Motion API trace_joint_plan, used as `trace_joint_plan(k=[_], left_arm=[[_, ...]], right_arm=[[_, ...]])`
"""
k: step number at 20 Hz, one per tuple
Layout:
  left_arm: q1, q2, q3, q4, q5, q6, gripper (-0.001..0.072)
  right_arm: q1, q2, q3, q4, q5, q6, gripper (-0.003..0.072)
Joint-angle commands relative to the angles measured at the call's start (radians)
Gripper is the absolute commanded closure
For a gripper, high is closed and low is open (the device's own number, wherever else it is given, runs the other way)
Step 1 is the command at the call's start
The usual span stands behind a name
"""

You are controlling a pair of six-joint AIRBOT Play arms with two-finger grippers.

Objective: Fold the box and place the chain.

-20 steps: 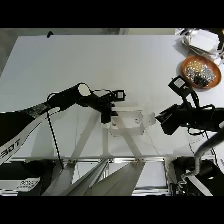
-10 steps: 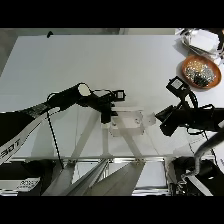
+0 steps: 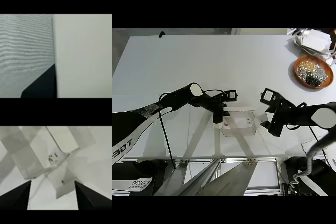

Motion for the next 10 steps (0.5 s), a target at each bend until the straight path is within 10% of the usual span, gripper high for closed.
trace_joint_plan(k=[1,10], left_arm=[[0.000,0.000,0.000,0.000,0.000,0.000,0.0696],[0.000,0.000,0.000,0.000,0.000,0.000,0.0696]], right_arm=[[0.076,0.045,-0.105,-0.149,-0.133,-0.058,0.0083],[0.304,0.055,-0.357,-0.052,-0.457,-0.194,-0.0017]])
